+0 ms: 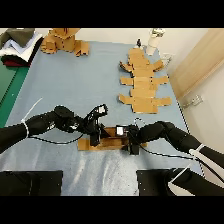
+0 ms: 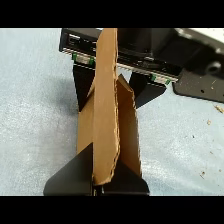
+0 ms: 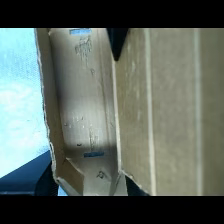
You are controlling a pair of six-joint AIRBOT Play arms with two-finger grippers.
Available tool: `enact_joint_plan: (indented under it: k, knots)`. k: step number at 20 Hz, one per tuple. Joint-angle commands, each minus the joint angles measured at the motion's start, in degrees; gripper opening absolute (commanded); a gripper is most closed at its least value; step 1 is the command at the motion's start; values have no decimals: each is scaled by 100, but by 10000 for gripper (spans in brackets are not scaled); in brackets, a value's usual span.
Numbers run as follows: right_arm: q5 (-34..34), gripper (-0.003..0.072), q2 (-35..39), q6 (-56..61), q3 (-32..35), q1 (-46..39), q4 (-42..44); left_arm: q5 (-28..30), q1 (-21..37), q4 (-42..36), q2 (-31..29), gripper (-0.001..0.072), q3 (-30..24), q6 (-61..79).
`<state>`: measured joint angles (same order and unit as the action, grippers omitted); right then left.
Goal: Fold the box.
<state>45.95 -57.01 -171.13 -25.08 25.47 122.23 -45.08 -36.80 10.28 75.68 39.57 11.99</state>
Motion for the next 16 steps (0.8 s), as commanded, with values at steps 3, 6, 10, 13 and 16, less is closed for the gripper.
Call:
enact_joint_plan:
  k: [3,6,10,13,16]
  knots:
    - [15,437,-7,0,4,0,4,2,0,0,-2,13,0,0]
    - [15,437,-7,0,4,0,4,2,0,-2,-2,13,0,0]
    - [7,437,-7,0,4,0,4,2,0,-2,-2,13,0,0]
    - [-2,437,-7,0,4,0,4,4,0,-2,-2,12,0,0]
    - [-22,437,-2,0,2,0,4,151,0,-68,-2,12,0,2]
